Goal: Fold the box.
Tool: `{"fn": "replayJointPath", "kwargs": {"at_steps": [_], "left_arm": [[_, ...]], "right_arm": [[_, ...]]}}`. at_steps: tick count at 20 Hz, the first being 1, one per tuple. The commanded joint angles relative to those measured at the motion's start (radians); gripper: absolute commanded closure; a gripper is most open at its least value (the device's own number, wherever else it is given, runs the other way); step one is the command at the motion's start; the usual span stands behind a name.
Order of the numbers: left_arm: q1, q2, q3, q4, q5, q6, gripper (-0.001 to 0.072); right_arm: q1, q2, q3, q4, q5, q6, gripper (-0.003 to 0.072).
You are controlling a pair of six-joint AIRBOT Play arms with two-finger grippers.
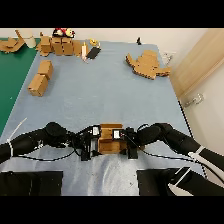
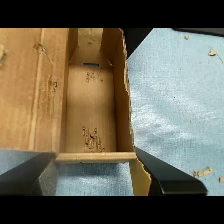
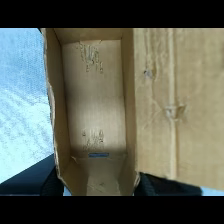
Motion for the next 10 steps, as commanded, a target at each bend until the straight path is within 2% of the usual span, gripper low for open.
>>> {"fn": "replayJointPath", "kwargs": {"at_steps": [1, 5, 6, 7, 8, 10], "left_arm": [[0.0, -0.001, 0.0, 0.0, 0.0, 0.0, 0.0123], [0.0, -0.001, 0.0, 0.0, 0.0, 0.0, 0.0123], [0.0, -0.001, 0.0, 0.0, 0.0, 0.0, 0.0122], [0.0, -0.001, 0.0, 0.0, 0.0, 0.0, 0.0122], [0.0, -0.001, 0.0, 0.0, 0.0, 0.0, 0.0122], [0.0, -0.001, 0.0, 0.0, 0.0, 0.0, 0.0122]], "right_arm": [[-0.001, 0.0, 0.001, -0.003, 0.0, 0.0, 0.0191], [-0.001, 0.0, 0.001, 0.023, 0.011, 0.002, 0.0177], [-0.001, 0.003, 0.002, 0.036, 0.013, 0.002, 0.005], [-0.001, 0.002, 0.002, 0.038, 0.016, 0.002, 0.0049], [-0.001, 0.002, 0.002, 0.034, 0.016, 0.009, -0.0021], [-0.001, 0.002, 0.002, 0.027, 0.003, 0.03, -0.0021]]}}
